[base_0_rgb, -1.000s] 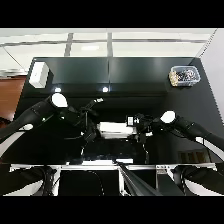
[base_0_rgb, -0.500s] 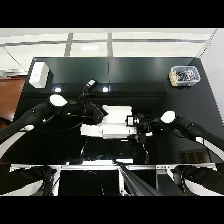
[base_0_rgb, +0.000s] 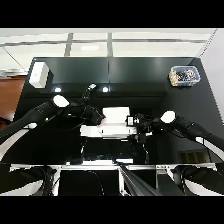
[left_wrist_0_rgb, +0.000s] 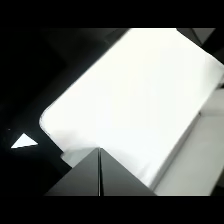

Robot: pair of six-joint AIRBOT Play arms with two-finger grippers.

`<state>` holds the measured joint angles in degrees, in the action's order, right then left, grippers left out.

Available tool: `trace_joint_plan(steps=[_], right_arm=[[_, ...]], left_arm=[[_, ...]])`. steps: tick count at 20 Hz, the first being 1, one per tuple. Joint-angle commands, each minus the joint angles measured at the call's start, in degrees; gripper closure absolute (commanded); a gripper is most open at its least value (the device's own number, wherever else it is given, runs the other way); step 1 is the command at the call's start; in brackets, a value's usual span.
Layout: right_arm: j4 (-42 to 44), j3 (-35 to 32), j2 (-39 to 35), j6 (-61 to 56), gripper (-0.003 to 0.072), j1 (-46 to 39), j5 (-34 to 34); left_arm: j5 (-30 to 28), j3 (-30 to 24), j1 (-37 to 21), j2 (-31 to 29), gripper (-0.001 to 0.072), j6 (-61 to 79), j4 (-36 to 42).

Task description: Fold the box and place the chain.

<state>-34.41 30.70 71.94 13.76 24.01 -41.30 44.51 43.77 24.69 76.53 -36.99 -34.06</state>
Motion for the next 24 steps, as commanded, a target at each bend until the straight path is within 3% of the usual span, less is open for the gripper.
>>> trace_joint_plan(steps=[1, 3, 6, 9, 10, 11, 12, 16, 20, 24], right_arm=[[0.1, 0.0, 0.0, 0.0, 0.0450, 0.0, 0.0], [0.1, 0.0, 0.0, 0.0, 0.0450, 0.0, 0.0], [0.1, 0.0, 0.0, 0.0, 0.0450, 0.0, 0.0], [0.1, 0.0, 0.0, 0.0, 0.0450, 0.0, 0.0], [0.1, 0.0, 0.0, 0.0, 0.0450, 0.0, 0.0], [0.1, 0.0, 0.0, 0.0, 0.0450, 0.0, 0.0], [0.1, 0.0, 0.0, 0.0, 0.0450, 0.0, 0.0], [0.1, 0.0, 0.0, 0.0, 0.0451, 0.0, 0.0], [0.1, 0.0, 0.0, 0.0, 0.0450, 0.0, 0.0], [0.1, 0.0, 0.0, 0.0, 0.0450, 0.0, 0.0]], left_arm=[[1.5, -0.1, -0.2, -6.3, 0.0687, -3.8, -6.1], [2.7, -1.7, -0.2, -12.3, 0.0686, -4.9, -8.6], [0.6, -10.1, -0.2, -19.5, 0.0682, 2.1, -7.8], [3.5, -15.4, -0.8, -19.6, 0.0682, 17.5, -7.2], [3.6, -15.9, -0.5, -19.2, 0.0613, 24.4, -9.5], [3.2, -15.9, -0.2, -18.7, 0.0259, 29.6, -11.9], [1.5, -15.8, 0.2, -18.3, 0.0003, 31.8, -13.6], [-5.0, -15.4, 3.1, -15.9, 0.0013, 34.0, -15.4], [-1.6, -12.4, 6.5, -12.4, 0.0054, 34.4, -14.6], [-2.6, -11.7, 6.7, -11.3, 0.0464, 34.3, -13.1]])
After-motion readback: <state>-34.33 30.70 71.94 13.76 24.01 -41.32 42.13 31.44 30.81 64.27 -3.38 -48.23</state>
